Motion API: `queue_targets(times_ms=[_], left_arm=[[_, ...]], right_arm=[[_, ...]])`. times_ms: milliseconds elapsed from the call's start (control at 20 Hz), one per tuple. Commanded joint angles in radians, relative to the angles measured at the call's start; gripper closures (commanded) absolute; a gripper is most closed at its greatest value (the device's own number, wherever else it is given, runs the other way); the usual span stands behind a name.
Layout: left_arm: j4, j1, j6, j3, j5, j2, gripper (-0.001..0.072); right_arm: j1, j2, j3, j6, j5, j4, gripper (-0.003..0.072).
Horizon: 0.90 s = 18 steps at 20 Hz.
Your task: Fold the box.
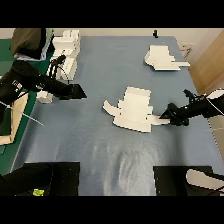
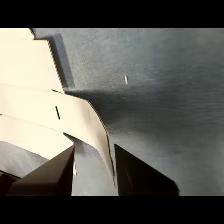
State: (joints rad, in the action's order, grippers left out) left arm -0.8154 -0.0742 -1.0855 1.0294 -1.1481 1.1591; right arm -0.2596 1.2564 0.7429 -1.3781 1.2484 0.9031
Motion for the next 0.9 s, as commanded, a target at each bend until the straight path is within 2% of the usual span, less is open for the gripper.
queue_targets(times_ms=[0, 50, 150, 200, 350, 450, 700, 850], left_arm=[[0.0, 0.001, 0.0, 0.0, 0.0, 0.001, 0.005], [0.0, 0.001, 0.0, 0.0, 0.002, 0.002, 0.0049], [0.0, 0.001, -0.003, 0.0, 0.002, 0.009, 0.005], [0.0, 0.001, -0.004, 0.003, 0.0, 0.019, 0.005], [0.003, 0.007, -0.003, 0.05, -0.055, 0.08, 0.0049], [0.004, 0.014, 0.042, 0.092, -0.092, 0.128, 0.0047], [0.018, 0.011, 0.085, 0.138, -0.093, 0.246, 0.0047], [0.109, 0.011, 0.172, 0.138, -0.089, 0.33, 0.0046]], right_arm=[[0.058, 0.041, 0.0, 0.038, -0.008, -0.045, 0.0359], [0.076, 0.052, 0.0, 0.064, -0.014, -0.061, 0.0431], [0.109, 0.057, 0.0, 0.142, -0.029, -0.103, 0.0632], [0.124, 0.057, 0.004, 0.188, -0.032, -0.135, 0.0685], [0.18, 0.036, 0.005, 0.289, -0.024, -0.17, 0.0686], [0.249, -0.015, -0.005, 0.309, -0.023, -0.087, 0.0686], [0.394, -0.157, -0.051, 0.313, -0.183, -0.021, 0.0686], [0.426, -0.159, -0.051, 0.309, -0.196, -0.019, 0.0686]])
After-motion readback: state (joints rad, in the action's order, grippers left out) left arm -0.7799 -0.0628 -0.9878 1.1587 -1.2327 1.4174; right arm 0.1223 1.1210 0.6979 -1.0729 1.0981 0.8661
